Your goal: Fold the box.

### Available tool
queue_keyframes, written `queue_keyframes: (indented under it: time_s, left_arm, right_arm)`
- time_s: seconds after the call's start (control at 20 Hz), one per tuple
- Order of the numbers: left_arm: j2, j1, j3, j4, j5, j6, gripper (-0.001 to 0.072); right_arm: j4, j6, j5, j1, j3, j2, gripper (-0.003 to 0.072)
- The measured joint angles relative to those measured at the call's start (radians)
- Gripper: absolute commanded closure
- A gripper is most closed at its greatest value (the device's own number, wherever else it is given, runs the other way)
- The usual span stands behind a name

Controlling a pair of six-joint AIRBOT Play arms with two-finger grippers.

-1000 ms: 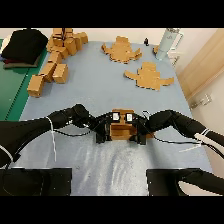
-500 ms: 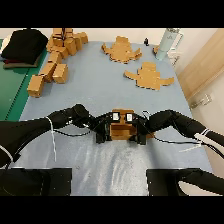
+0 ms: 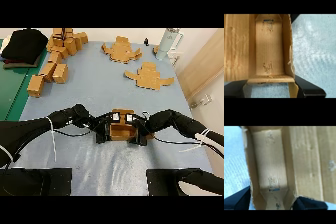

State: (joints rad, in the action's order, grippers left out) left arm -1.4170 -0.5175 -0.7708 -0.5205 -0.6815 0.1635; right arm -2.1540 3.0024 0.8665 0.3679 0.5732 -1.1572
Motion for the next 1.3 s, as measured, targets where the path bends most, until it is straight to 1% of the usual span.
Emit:
queue_keyframes:
  time_s: [0.25, 0.4, 0.55, 0.9, 1.0, 1.1, 1.3]
  left_arm:
    - [0.0, 0.0, 0.0, 0.0, 0.0, 0.0, 0.012]
    - [0.0, 0.0, 0.0, 0.001, 0.001, 0.0, 0.012]
    - [0.0, 0.0, 0.0, 0.0, 0.001, 0.0, 0.012]
    - [0.0, 0.0, 0.0, 0.0, 0.001, 0.0, 0.012]
    - [0.0, 0.0, 0.0, 0.001, 0.001, 0.0, 0.012]
    - [0.0, 0.0, 0.0, 0.001, 0.001, 0.0, 0.012]
    - [0.0, 0.0, 0.0, 0.001, 0.001, 0.0, 0.012]
  right_arm:
    - [0.014, 0.0, 0.007, 0.0, 0.004, -0.001, -0.0031]
    - [0.047, -0.017, 0.018, -0.002, 0.004, 0.011, -0.0031]
    - [0.119, -0.071, 0.024, -0.017, 0.005, 0.048, -0.0031]
    - [0.173, -0.127, 0.018, -0.044, 0.009, 0.12, -0.003]
    - [0.182, -0.153, 0.037, -0.045, 0.009, 0.14, -0.0029]
    - [0.212, -0.22, 0.058, -0.045, 0.009, 0.169, -0.0025]
    - [0.274, -0.432, 0.104, -0.046, 0.009, 0.252, -0.0024]
